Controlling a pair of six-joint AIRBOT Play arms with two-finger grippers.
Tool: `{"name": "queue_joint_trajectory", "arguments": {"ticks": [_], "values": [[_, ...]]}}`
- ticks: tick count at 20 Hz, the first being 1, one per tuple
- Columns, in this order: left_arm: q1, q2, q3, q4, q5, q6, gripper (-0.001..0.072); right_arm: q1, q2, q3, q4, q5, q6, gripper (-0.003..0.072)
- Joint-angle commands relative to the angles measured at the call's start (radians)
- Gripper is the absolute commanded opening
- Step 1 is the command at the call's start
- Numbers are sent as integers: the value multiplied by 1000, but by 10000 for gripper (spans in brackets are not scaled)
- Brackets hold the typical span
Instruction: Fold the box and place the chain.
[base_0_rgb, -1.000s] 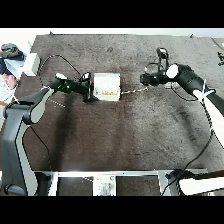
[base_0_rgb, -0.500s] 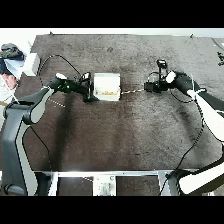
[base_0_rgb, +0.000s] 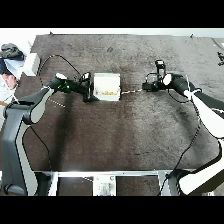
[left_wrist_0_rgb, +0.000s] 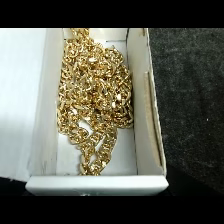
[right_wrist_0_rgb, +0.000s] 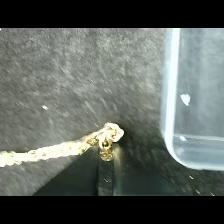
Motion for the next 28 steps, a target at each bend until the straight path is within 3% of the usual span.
{"name": "queue_joint_trajectory", "arguments": {"ticks": [1, 7, 11, 17, 23, 24, 25, 26, 28], "values": [[0, 0, 0, 0, 0, 0, 466, 26, -11, 0, -2, -15, -33, 24], [0, 0, 0, 0, 0, 0, 466, 164, 269, 0, 24, 141, -33, 9], [0, 0, 0, 0, 0, 0, 467, 306, 435, 1, 92, 65, -33, 9], [0, 0, 0, 0, 1, 0, 467, 460, 439, 55, 114, -58, -32, 9], [0, 0, 0, 0, 1, 0, 466, 473, 395, 54, 89, -24, -28, 11], [0, 0, 0, 0, 1, 0, 466, 462, 377, 53, 72, 0, -28, 55], [0, 0, 0, 0, 1, 0, 467, 444, 357, 44, 55, 12, -29, 251], [0, 0, 0, 0, 1, 0, 467, 424, 344, 24, 32, 11, -28, 310], [0, 0, 0, 0, 1, 0, 466, 364, 327, -30, 26, 9, -24, 311]]}}
